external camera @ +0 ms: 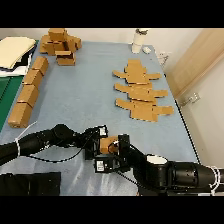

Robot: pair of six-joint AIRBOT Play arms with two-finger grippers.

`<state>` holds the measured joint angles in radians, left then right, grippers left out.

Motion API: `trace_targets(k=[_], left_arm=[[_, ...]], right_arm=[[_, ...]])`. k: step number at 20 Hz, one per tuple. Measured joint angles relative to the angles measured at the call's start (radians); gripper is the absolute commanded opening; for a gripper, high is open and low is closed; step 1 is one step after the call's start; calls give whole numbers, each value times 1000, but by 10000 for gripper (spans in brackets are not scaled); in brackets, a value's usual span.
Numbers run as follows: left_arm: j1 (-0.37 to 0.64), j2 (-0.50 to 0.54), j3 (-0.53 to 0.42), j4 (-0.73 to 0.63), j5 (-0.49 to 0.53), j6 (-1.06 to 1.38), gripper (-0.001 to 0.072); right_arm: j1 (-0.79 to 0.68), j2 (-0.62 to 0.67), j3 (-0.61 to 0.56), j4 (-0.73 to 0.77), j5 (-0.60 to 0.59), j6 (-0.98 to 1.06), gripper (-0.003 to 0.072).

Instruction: Fold the box.

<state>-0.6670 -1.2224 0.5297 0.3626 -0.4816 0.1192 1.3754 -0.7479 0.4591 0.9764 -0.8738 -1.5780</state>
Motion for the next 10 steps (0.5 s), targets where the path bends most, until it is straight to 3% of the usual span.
trace_targets(k=[2,10], left_arm=[[0,0,0,0,0,0,478],[0,0,0,0,0,0,478]], right_arm=[[1,0,0,-1,-5,0,353],[4,0,5,-16,-10,0,332]])
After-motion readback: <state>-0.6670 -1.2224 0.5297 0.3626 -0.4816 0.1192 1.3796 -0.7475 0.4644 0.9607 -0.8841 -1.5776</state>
